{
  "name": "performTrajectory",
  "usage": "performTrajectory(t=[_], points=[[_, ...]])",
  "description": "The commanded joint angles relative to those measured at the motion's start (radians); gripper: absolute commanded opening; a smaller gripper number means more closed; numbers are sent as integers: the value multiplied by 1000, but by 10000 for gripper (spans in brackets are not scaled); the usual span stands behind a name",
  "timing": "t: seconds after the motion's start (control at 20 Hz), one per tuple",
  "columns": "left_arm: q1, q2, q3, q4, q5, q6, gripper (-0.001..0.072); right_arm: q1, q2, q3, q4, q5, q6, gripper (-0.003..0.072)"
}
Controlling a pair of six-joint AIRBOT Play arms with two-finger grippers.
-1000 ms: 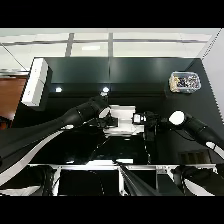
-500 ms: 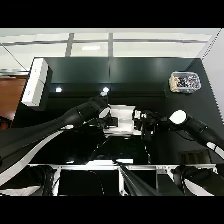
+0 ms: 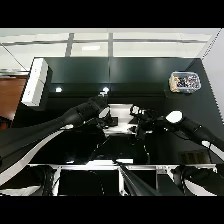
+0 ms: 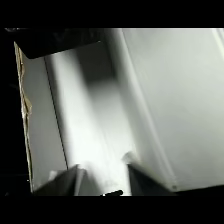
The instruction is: Fold the box and place the chain.
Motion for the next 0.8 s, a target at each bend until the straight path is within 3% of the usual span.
performTrajectory(t=[0.0,0.05,0.1,0.15,0.2,0.25,0.35,0.5,0.75], points=[[1,0,1,-1,0,2,29,2,-4,0,14,-20,0,430],[1,0,1,-1,0,1,29,2,-4,0,7,-19,0,264],[1,0,1,-1,0,1,29,2,-4,0,8,-19,2,229],[1,0,1,-1,0,1,29,2,-4,0,8,-20,4,369],[1,0,1,-1,0,1,29,2,-4,0,7,-19,8,242],[1,0,1,-2,0,1,29,2,-4,0,5,-16,12,43],[1,0,1,-1,0,1,29,1,-4,1,4,-18,62,15],[1,0,1,-1,0,1,29,-24,-1,16,-66,9,341,15],[1,0,1,-1,0,1,29,-248,134,125,-265,288,745,15]])
